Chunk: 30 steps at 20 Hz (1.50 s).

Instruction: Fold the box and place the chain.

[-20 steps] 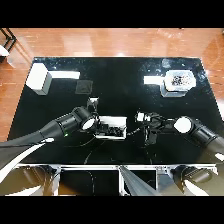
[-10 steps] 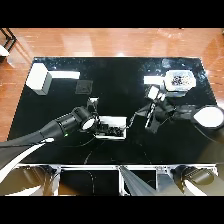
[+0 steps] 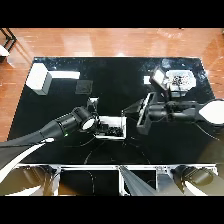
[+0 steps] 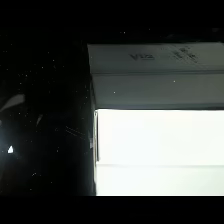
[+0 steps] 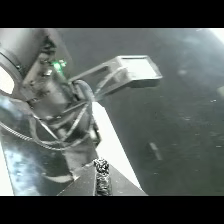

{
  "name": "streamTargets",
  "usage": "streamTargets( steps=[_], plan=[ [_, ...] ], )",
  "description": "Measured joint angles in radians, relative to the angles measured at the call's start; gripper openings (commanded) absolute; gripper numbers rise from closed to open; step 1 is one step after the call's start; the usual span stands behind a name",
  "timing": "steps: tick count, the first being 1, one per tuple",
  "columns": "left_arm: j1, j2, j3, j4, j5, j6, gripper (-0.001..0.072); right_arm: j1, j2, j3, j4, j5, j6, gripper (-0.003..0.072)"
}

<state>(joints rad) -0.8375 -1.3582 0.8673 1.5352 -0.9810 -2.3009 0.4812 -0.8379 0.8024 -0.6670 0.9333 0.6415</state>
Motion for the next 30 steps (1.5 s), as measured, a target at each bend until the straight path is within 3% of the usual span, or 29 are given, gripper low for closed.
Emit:
streamTargets(
  steps=[11, 16, 22, 30],
  plan=[
    [0.000, 0.000, 0.000, 0.000, -0.004, 0.000, 0.0023, 0.101, -0.154, 0.000, 0.018, -0.063, 0.018, 0.0020],
    [0.000, 0.000, 0.000, 0.000, -0.013, 0.000, 0.0023, 0.029, -0.143, 0.000, 0.004, -0.055, 0.032, 0.0020],
    [0.000, -0.001, 0.000, 0.000, -0.020, 0.001, 0.0023, -0.061, -0.090, 0.000, -0.101, 0.047, 0.105, 0.0020],
    [0.000, -0.001, 0.000, 0.001, -0.023, 0.001, 0.0023, -0.006, -0.095, -0.005, -0.108, 0.064, 0.153, 0.0020]
  ],
)
